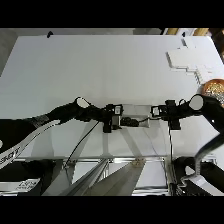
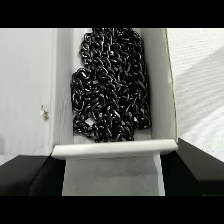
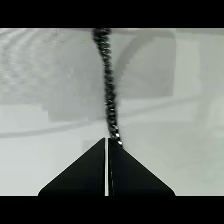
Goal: Fold the box and place the chain.
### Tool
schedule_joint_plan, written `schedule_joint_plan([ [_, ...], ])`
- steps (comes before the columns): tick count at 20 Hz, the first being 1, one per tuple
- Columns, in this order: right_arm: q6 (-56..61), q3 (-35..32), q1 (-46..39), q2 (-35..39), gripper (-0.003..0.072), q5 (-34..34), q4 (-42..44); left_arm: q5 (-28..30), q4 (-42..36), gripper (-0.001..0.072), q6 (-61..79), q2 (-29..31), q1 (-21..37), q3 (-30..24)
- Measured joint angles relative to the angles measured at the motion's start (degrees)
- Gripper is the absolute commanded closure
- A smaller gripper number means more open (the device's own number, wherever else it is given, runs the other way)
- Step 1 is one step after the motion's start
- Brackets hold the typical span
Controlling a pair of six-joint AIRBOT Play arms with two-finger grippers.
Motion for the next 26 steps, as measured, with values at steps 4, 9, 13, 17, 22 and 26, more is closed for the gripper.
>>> schedule_joint_plan([
  [4,0.1,0.0,3.3,6.6,0.0674,2.3,3.3,0.0,0.0,0.0435,0.0,0.0,0.0,0.0],
  [9,0.2,-0.3,6.3,9.1,0.0455,0.5,4.7,0.0,0.0,0.0435,0.0,0.0,0.0,0.0],
  [13,1.3,-1.5,6.8,7.8,0.0455,-2.1,3.2,0.0,0.0,0.0435,0.0,0.0,0.0,0.0],
  [17,1.7,-3.3,7.0,4.6,0.0455,-4.3,3.7,0.0,0.0,0.0435,0.0,0.0,0.0,0.0],
  [22,1.8,-4.6,7.0,1.9,0.0456,-9.4,5.0,0.0,0.0,0.0435,0.0,0.0,0.0,0.0],
  [26,1.9,-4.8,7.0,1.3,0.0462,-12.3,7.4,0.0,0.0,0.0435,0.0,0.0,0.0,0.0],
])
